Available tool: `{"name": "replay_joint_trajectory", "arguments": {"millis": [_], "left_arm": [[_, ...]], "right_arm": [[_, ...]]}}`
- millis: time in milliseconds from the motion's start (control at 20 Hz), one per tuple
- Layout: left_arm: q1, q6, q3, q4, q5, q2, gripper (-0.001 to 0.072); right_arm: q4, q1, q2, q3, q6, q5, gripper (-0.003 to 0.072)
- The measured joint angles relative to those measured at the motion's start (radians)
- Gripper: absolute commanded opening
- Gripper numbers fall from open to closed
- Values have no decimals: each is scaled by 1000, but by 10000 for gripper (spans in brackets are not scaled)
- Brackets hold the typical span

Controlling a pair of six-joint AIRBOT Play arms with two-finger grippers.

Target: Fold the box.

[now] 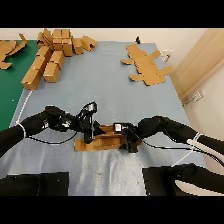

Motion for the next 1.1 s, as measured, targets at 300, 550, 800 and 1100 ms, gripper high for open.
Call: {"name": "replay_joint_trajectory", "arguments": {"millis": [300,550,800,1100], "left_arm": [[0,-27,1,-14,30,0,440],[6,-60,4,-21,47,23,441],[79,-271,5,170,43,167,399],[105,-1009,3,632,-133,385,11]], "right_arm": [[0,0,0,0,0,-6,518],[0,0,0,0,0,-7,518],[0,0,0,0,0,-8,518],[0,0,0,0,0,-8,518]]}}
